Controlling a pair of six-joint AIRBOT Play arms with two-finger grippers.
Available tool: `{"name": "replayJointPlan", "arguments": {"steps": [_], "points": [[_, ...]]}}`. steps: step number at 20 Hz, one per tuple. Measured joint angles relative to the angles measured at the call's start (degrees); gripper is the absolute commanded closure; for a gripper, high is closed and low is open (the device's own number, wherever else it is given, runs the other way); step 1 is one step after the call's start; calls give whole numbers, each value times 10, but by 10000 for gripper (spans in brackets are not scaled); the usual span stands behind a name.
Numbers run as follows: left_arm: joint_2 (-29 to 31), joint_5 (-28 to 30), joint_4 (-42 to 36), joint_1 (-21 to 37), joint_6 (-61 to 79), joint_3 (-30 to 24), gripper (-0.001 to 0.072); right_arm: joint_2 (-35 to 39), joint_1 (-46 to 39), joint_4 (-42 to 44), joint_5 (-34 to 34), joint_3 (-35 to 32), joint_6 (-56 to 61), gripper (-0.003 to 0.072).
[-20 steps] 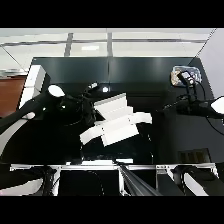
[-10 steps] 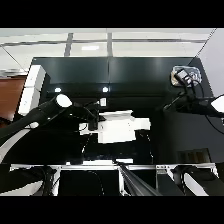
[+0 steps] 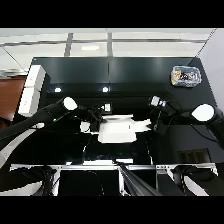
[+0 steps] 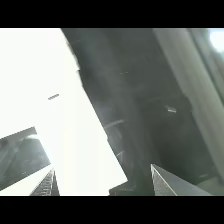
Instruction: Fold the box and place the chain.
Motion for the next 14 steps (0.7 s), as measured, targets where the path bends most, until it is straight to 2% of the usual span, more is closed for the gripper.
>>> {"name": "replayJointPlan", "arguments": {"steps": [14], "points": [[-1,3,4,0,-2,0,681,-99,123,38,-3,-18,-125,-18]]}}
